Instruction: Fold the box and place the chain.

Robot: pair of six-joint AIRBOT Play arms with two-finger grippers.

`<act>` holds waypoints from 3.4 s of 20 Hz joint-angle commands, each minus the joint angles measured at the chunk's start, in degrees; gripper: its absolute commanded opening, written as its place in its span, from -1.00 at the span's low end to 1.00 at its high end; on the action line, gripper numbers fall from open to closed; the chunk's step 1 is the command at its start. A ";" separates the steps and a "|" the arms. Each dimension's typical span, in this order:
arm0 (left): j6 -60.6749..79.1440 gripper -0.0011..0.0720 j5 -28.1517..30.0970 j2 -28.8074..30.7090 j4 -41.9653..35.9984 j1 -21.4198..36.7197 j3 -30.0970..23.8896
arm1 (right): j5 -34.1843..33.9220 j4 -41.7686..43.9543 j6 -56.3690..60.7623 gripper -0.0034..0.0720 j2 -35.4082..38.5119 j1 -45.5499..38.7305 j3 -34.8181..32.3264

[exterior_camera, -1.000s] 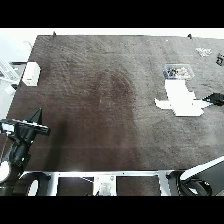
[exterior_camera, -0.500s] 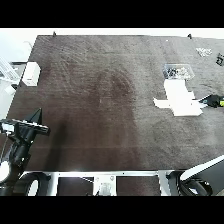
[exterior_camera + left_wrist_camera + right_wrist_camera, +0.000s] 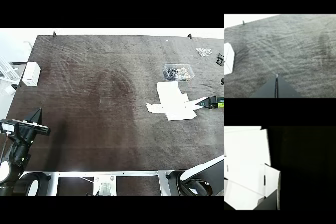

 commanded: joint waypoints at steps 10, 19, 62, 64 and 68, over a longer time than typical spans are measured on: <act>0.00 -0.91 0.02 0.04 0.00 -0.02 -0.02 | 1.75 21.51 -8.13 -0.88 16.17 10.19 -28.76; 0.02 -0.91 0.02 0.04 0.00 0.00 -0.02 | -23.67 30.95 -12.37 -0.88 35.52 31.32 -62.23; -0.02 0.16 -13.49 -22.34 -3.04 -0.02 13.53 | -59.69 32.65 -2.56 -0.88 34.29 52.57 -58.29; -0.07 0.16 -16.15 -33.48 -3.04 0.00 19.98 | -59.67 32.63 -2.56 -0.88 34.29 52.50 -58.29; -3.26 0.16 -25.03 -55.87 -2.89 0.00 35.45 | -59.65 32.63 -2.56 -0.88 34.29 52.50 -58.29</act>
